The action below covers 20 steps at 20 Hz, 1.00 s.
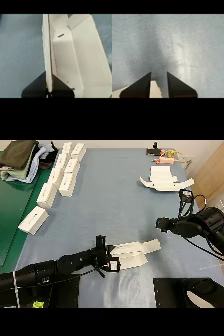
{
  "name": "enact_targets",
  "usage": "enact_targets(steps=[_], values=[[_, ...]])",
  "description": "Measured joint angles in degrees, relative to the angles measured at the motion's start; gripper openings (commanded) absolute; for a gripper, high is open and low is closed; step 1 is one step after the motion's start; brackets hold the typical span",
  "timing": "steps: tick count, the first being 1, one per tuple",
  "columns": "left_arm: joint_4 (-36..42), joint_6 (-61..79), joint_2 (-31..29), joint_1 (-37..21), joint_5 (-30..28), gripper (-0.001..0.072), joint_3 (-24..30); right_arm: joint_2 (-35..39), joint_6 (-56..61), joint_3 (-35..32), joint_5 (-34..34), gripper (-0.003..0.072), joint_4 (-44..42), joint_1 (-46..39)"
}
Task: Fold the box.
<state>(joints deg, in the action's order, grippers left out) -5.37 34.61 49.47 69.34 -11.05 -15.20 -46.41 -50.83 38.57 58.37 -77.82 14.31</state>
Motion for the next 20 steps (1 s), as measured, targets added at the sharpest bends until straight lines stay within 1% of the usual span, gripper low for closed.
enact_targets(steps=[5,7,10,12,13,15,17,20], values=[[-2.36,-5.99,1.95,3.80,-4.79,0.0014,0.42,0.00,0.00,0.00,-0.04,0.0314,-0.15,0.00],[-2.89,-9.05,2.14,4.66,-5.11,0.0015,0.46,0.00,0.00,0.00,-0.04,0.0314,-0.15,0.02],[-2.91,-13.20,1.18,4.17,-3.32,0.0014,0.31,0.00,0.00,0.00,-0.07,0.0314,-0.17,0.00],[-2.56,-14.64,-0.26,2.08,-0.15,0.0014,-0.15,0.00,0.00,0.00,-0.04,0.0314,-0.17,0.00],[-2.27,-15.17,-1.11,0.11,2.43,0.0014,-0.37,0.00,0.00,0.00,-0.04,0.0314,-0.17,0.00],[-2.10,-15.78,-2.16,-4.28,9.05,0.0014,-0.70,0.00,0.00,0.00,-0.04,0.0315,-0.17,0.00],[-2.14,-16.20,-2.75,-9.84,16.90,0.0014,-1.11,0.02,0.00,0.02,-0.04,0.0314,-0.20,0.00],[-2.82,-16.83,-3.15,-17.27,26.64,0.0014,-2.10,0.00,0.00,0.00,-0.04,0.0314,-0.35,0.00]])
